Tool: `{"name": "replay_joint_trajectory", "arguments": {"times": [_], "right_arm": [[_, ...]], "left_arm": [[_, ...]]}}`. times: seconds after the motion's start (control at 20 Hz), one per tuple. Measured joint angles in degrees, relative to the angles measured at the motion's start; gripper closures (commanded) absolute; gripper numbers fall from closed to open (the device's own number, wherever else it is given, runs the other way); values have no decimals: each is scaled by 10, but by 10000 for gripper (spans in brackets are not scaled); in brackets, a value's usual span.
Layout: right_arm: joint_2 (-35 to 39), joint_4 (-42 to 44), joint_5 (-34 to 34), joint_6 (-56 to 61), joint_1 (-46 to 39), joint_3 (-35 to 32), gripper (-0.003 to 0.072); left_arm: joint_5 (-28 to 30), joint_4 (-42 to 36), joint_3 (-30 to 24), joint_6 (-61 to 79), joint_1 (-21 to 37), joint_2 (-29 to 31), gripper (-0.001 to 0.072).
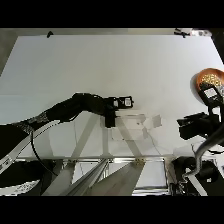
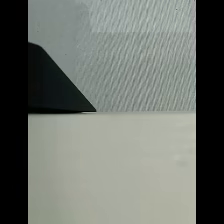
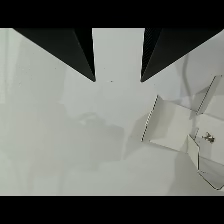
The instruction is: Fold the box and place the chain.
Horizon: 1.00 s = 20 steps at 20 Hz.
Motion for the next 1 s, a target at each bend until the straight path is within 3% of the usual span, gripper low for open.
{"name": "replay_joint_trajectory", "arguments": {"times": [1.0], "right_arm": [[0,1,0,0,0,0,368]], "left_arm": [[14,20,0,3,-1,-1,704]]}}
